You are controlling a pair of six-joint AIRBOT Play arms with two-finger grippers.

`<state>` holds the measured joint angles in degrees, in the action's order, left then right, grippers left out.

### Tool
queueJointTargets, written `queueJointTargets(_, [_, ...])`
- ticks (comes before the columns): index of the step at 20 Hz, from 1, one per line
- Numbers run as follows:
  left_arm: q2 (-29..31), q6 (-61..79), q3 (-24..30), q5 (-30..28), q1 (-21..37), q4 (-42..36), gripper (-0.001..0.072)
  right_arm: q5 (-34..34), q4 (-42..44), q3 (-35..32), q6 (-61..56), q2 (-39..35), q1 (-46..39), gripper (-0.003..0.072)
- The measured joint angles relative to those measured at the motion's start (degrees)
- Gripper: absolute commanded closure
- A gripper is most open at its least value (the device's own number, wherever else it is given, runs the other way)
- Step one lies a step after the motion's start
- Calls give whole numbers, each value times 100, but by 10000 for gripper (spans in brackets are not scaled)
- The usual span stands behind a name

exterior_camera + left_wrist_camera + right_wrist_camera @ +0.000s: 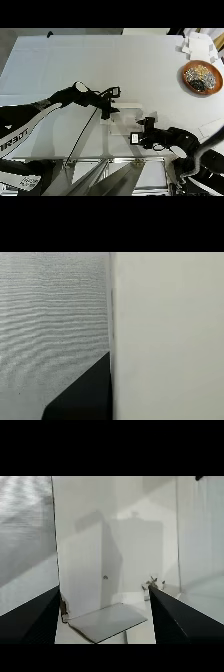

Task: Fold the box and place the chain.

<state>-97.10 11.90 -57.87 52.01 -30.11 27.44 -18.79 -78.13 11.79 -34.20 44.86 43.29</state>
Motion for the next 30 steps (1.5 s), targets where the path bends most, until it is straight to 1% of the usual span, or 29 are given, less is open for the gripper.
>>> queueJointTargets(6, [0,0,0,4,0,2,699,142,105,94,157,0,-155,102])
queueJointTargets(10, [0,0,0,7,0,2,699,162,334,160,387,0,-487,102])
queueJointTargets(18, [0,2,0,9,0,4,699,267,1556,188,1657,0,-946,101])
queueJointTargets(22, [0,0,0,2,0,2,699,286,1770,188,1886,0,-1226,101])
queueJointTargets(27, [0,0,0,2,0,0,699,291,1958,188,1967,0,-1370,101])
queueJointTargets(30, [0,2,0,2,0,0,699,190,2074,188,2127,0,-1493,101])
